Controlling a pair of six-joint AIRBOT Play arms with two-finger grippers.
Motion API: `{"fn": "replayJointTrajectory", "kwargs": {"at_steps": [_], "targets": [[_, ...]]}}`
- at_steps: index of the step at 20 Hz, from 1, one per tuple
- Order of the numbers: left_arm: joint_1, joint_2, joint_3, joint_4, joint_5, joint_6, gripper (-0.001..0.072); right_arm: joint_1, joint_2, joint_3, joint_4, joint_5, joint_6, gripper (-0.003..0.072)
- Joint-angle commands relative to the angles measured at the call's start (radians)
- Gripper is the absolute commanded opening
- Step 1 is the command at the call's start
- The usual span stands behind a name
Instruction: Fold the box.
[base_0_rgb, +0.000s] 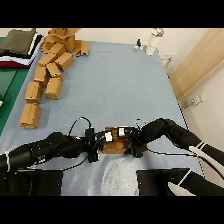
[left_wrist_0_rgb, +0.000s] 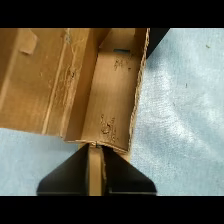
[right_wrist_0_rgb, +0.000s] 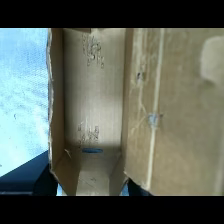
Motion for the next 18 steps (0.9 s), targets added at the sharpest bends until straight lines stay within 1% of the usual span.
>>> {"fn": "replayJointTrajectory", "kwargs": {"at_steps": [1,4,7,8,9,10,11,18], "targets": [[-0.019,-0.016,0.0,-0.001,-0.06,-0.001,0.0082,0.001,-0.001,0.0,0.0,0.0,0.0,0.0501],[-0.029,-0.036,0.0,-0.003,-0.103,-0.001,0.0082,0.001,-0.001,0.0,0.0,0.0,0.0,0.0501],[-0.029,-0.04,0.0,-0.003,-0.103,-0.001,0.0084,0.001,-0.001,0.0,0.0,0.0,0.0,0.0501],[-0.029,-0.04,0.0,-0.003,-0.103,-0.001,0.0123,0.001,-0.001,0.0,0.0,0.0,0.0,0.0501],[-0.029,-0.04,0.0,-0.004,-0.104,-0.005,0.033,0.001,-0.001,0.0,0.0,0.0,0.0,0.0501],[-0.029,-0.04,0.0,-0.004,-0.106,-0.006,0.0474,0.001,-0.001,0.0,0.0,0.0,0.0,0.0501],[-0.029,-0.04,0.0,-0.004,-0.111,-0.008,0.0487,0.001,-0.001,0.0,0.0,0.0,0.0,0.0501],[-0.033,-0.04,0.0,-0.012,-0.11,-0.008,0.0487,0.001,-0.001,0.0,0.0,0.0,0.0,0.0501]]}}
